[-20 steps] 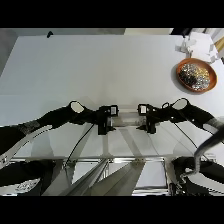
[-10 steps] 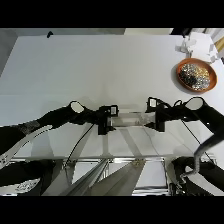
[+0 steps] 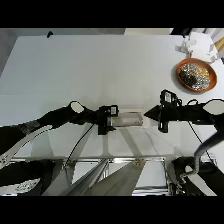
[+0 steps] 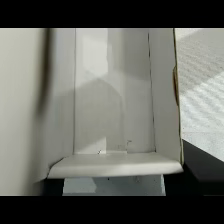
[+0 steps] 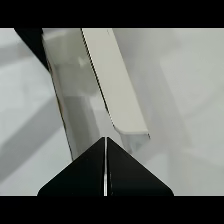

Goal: Fold the box and place the chain.

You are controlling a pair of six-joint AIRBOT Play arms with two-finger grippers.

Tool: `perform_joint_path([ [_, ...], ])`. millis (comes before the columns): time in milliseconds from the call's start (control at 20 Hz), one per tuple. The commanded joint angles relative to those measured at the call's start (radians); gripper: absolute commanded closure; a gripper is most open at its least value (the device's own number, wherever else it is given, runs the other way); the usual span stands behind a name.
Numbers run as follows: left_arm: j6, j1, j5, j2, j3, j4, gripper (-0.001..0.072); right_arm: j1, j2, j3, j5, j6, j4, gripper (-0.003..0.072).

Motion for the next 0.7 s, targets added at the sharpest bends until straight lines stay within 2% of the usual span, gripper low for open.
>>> perform_joint_path([
  [0, 0.0, 0.0, -0.001, 0.0, 0.0, 0.0, 0.0413, 0.079, -0.038, 0.0, -0.077, 0.043, 0.1, 0.0679],
  [200, 0.0, 0.0, -0.001, 0.0, 0.0, 0.0, 0.0413, 0.168, -0.163, 0.0, -0.446, 0.153, 0.156, 0.0679],
  [300, 0.0, 0.0, -0.001, 0.0, 0.0, 0.0, 0.0413, 0.167, -0.206, 0.0, -0.555, 0.217, 0.179, 0.0679],
  [400, 0.0, 0.0, -0.001, 0.0, 0.0, 0.0, 0.0413, 0.167, -0.246, 0.0, -0.559, 0.244, 0.133, 0.0679],
  [650, 0.0, 0.0, -0.001, 0.0, 0.0, 0.0, 0.0413, 0.167, -0.293, 0.0, -0.454, 0.364, -0.078, 0.0679],
])
